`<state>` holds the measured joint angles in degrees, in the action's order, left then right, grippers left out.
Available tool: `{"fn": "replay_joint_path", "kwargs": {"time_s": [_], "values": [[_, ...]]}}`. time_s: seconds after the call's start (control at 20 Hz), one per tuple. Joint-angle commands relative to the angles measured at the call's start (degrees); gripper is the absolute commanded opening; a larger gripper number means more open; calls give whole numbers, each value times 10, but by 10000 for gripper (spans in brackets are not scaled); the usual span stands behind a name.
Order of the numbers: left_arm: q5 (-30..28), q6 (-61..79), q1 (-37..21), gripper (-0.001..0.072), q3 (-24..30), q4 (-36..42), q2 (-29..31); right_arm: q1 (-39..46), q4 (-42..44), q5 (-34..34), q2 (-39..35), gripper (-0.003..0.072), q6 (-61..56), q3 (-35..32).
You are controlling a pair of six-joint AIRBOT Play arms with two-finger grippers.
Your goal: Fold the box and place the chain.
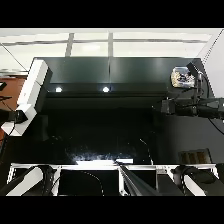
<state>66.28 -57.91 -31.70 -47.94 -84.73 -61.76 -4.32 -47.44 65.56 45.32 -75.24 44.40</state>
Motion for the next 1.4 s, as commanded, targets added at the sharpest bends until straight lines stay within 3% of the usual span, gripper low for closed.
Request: {"fn": "replay_joint_path", "kwargs": {"time_s": [0.0, 0.2, 0.45, 0.6, 0.9, 1.35], "values": [[-26, -20, -3, 333, 0, -64, 0, 0, -13, -3, 0, 42, 0, 0], [-75, 21, -17, 333, 0, -20, -1, 0, -17, 1, 0, 42, -1, 0], [-69, 122, -97, 333, 0, 92, -17, 0, -17, 3, 0, 42, -9, 0], [-52, 181, -107, 333, 5, 155, -30, 0, -17, -1, 0, 42, -9, 0], [-102, 187, -92, 333, 36, 133, -32, 0, -17, -2, 1, 42, -18, 0], [-146, 187, -98, 334, 36, 144, -34, 0, -22, -3, 1, 42, -20, 0]]}}
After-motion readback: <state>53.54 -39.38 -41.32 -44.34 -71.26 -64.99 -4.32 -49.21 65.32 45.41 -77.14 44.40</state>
